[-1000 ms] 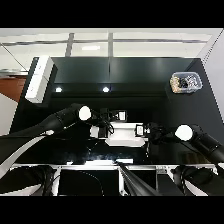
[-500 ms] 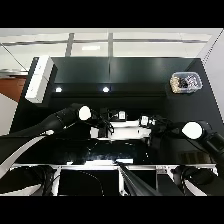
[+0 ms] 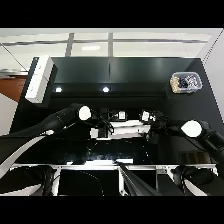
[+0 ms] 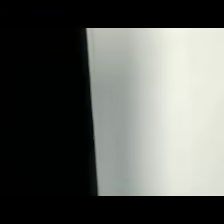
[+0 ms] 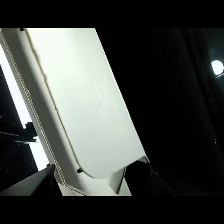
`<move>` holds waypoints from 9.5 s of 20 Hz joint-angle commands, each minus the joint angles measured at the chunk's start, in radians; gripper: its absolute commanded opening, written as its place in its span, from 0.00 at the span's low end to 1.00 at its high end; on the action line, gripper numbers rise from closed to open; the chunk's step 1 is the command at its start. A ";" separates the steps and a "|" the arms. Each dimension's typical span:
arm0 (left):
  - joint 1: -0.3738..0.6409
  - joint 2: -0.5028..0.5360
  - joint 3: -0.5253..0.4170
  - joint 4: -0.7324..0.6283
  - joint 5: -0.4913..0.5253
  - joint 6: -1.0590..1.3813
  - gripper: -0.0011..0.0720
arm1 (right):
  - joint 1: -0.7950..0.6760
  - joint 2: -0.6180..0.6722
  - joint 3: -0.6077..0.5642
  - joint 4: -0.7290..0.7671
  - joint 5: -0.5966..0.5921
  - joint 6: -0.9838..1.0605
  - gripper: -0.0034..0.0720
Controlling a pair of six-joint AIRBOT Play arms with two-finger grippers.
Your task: Fold the box and place the chain.
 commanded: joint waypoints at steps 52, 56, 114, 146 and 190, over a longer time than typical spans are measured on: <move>0.000 -0.001 0.000 0.001 0.005 0.001 0.06 | -0.063 -0.223 -0.095 0.310 0.008 -0.470 0.98; 0.000 -0.001 0.000 0.001 0.005 0.001 0.06 | -0.063 -0.223 -0.095 0.343 -0.001 -0.495 0.98; 0.004 0.070 -0.148 -0.350 0.214 -0.391 0.06 | -0.063 -0.225 -0.095 0.336 0.010 -0.517 0.68; 0.085 0.164 -0.203 -0.144 -0.030 0.130 0.97 | -0.063 -0.225 -0.095 0.340 0.010 -0.513 0.68; 0.005 0.090 -0.203 -0.398 0.057 0.166 0.32 | -0.063 -0.225 -0.095 0.343 0.010 -0.513 0.68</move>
